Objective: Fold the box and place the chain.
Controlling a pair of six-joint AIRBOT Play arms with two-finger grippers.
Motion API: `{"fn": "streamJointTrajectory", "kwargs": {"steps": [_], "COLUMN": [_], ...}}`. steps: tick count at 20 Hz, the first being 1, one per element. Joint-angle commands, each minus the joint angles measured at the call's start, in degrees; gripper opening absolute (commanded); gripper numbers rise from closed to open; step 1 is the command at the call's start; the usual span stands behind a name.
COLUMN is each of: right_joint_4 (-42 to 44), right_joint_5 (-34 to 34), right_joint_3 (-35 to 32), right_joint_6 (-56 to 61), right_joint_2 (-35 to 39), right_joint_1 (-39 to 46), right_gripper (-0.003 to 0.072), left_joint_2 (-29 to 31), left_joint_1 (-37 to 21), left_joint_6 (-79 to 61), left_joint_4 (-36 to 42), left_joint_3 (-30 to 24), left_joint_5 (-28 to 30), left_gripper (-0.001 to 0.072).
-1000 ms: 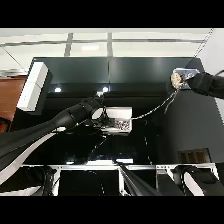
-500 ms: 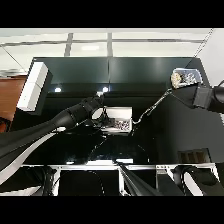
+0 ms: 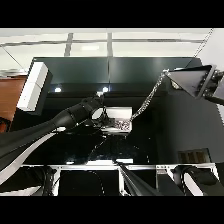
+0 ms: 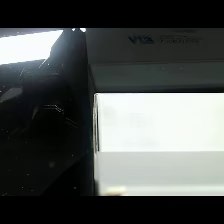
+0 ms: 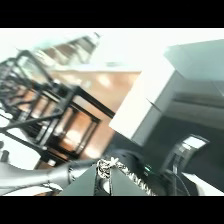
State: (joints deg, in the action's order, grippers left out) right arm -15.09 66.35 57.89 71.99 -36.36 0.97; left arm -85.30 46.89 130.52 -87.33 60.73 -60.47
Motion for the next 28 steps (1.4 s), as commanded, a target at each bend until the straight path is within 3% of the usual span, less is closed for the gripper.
{"fn": "streamJointTrajectory", "kwargs": {"steps": [1, 4, 10, 21, 28], "right_joint_4": [-2.3, -11.2, -15.7, -16.9, -16.3], "right_joint_5": [-4.3, -5.7, -10.1, -8.3, 5.1], "right_joint_3": [0.0, -1.1, -3.3, -3.3, -3.3], "right_joint_6": [-1.1, 1.9, 2.2, 2.1, 2.2], "right_joint_2": [-1.7, -5.9, -15.9, -16.6, -10.1], "right_joint_1": [-5.7, -13.2, -22.5, -20.0, -7.6], "right_gripper": [0.0013, 0.0013, 0.0013, 0.0013, 0.0013], "left_joint_2": [0.0, 0.0, 0.0, 0.0, 0.0], "left_joint_1": [0.0, 0.0, 0.0, 0.0, 0.0], "left_joint_6": [0.0, 0.0, 0.0, 0.0, 0.0], "left_joint_4": [0.0, 0.0, 0.0, 0.0, 0.0], "left_joint_3": [0.0, 0.0, 0.0, 0.0, 0.0], "left_joint_5": [0.0, 0.0, 0.0, 0.0, 0.0], "left_gripper": [0.0029, 0.0029, 0.0029, 0.0029, 0.0029]}}
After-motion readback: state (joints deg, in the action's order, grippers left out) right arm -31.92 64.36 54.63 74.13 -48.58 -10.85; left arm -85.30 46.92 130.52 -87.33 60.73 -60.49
